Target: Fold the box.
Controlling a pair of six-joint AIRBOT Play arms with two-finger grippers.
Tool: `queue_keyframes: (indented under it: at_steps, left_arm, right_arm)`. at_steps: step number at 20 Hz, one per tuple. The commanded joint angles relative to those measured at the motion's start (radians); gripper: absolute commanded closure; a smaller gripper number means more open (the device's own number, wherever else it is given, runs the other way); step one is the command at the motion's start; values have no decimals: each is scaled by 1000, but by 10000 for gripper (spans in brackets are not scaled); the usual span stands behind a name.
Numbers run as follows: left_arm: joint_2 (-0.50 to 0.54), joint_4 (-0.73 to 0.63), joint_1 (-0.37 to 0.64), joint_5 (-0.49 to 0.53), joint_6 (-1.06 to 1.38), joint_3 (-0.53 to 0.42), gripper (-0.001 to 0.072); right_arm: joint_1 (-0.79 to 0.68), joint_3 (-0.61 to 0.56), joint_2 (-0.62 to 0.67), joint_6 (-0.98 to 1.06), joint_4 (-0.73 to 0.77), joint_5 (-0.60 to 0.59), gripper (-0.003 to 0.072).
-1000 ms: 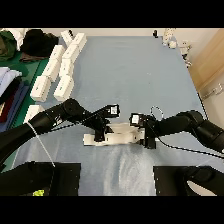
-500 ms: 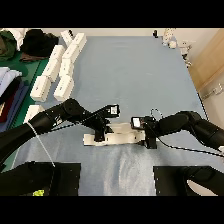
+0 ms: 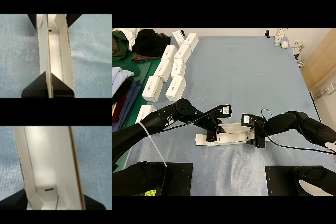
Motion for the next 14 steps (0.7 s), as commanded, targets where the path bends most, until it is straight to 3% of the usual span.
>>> queue_keyframes:
  at_steps: [1,14]
  left_arm:
    - [1,0,0,0,0,0,691]
    - [1,0,0,0,0,0,691]
  right_arm:
    - [0,0,-19,-18,18,-29,-34]
    - [0,-13,-4,-5,50,-52,-34]
